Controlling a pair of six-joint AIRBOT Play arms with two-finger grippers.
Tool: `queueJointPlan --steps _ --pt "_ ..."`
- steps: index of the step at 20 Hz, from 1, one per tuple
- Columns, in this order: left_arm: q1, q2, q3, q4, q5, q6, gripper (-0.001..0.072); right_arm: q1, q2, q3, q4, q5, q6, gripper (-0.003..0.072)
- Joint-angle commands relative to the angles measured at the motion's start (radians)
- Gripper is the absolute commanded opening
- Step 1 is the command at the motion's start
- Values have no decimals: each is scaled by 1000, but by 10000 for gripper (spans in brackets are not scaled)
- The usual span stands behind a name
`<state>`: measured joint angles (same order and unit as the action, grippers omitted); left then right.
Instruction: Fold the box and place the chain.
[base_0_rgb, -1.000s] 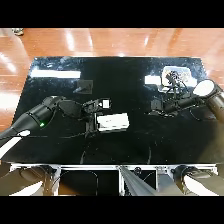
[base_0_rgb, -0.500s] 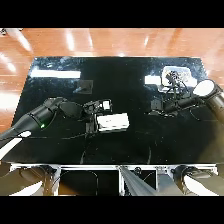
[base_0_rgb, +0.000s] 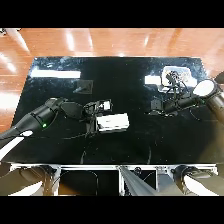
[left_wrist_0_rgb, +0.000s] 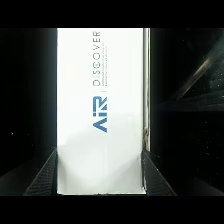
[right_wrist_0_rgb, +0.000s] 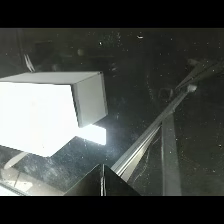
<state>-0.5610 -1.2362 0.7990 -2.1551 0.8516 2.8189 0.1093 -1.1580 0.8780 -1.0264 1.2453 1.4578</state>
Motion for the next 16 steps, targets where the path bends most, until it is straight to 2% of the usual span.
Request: queueJointPlan --steps 1,9,11,12,13,14,16 --pt "0 -2 0 0 -2 0 613 0 0 0 0 -2 0 33" --pt "0 -17 0 0 -5 0 610 0 0 0 0 -11 0 33" --pt "0 -17 0 0 -8 0 582 0 0 0 0 -13 0 33" --pt "0 -17 0 0 -13 0 436 0 0 0 0 -13 0 33" --pt "0 -17 0 1 -22 0 197 0 0 0 0 -13 0 33" --pt "0 -17 0 1 -26 1 38 0 0 0 0 -12 0 33" --pt "0 -16 0 5 -23 1 25 0 0 0 0 -12 0 33"
